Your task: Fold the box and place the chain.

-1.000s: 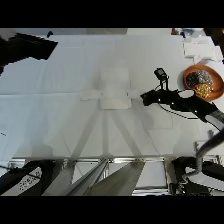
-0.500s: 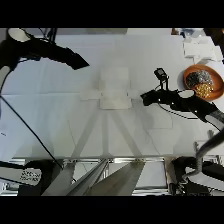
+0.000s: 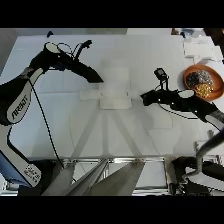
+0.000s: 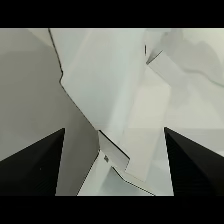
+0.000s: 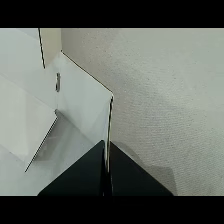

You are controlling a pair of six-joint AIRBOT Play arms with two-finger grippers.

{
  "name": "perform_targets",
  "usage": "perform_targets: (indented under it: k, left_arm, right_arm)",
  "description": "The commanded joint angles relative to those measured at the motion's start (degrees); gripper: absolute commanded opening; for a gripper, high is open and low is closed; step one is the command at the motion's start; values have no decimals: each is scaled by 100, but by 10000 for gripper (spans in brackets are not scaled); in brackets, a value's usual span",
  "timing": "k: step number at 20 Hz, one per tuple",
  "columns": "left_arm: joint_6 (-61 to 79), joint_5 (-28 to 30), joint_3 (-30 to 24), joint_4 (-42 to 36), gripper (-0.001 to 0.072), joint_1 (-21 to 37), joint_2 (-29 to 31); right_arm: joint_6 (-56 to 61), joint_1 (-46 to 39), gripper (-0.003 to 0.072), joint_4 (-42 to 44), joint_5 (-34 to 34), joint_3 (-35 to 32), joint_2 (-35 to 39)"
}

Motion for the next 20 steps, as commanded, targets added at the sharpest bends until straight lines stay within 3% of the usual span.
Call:
perform_targets:
  k: [1,6,8,11,18,20]
  left_arm:
    - [-9,293,22,-50,697,-166,-190]
    - [-85,411,179,-26,697,-173,-273]
    - [-208,111,627,83,694,-170,-444]
    - [-387,-157,1298,638,605,-243,-702]
    - [-109,-317,1320,876,605,-531,-890]
    - [144,-319,1320,804,557,-584,-892]
  right_arm:
    - [2,2,15,-13,2,-4,4]
    - [0,2,15,-13,2,-4,4]
    - [0,2,15,-15,0,-4,4]
    - [0,2,15,-15,2,-4,4]
    - [0,2,15,-15,2,-4,4]
    - [0,2,15,-15,2,-4,4]
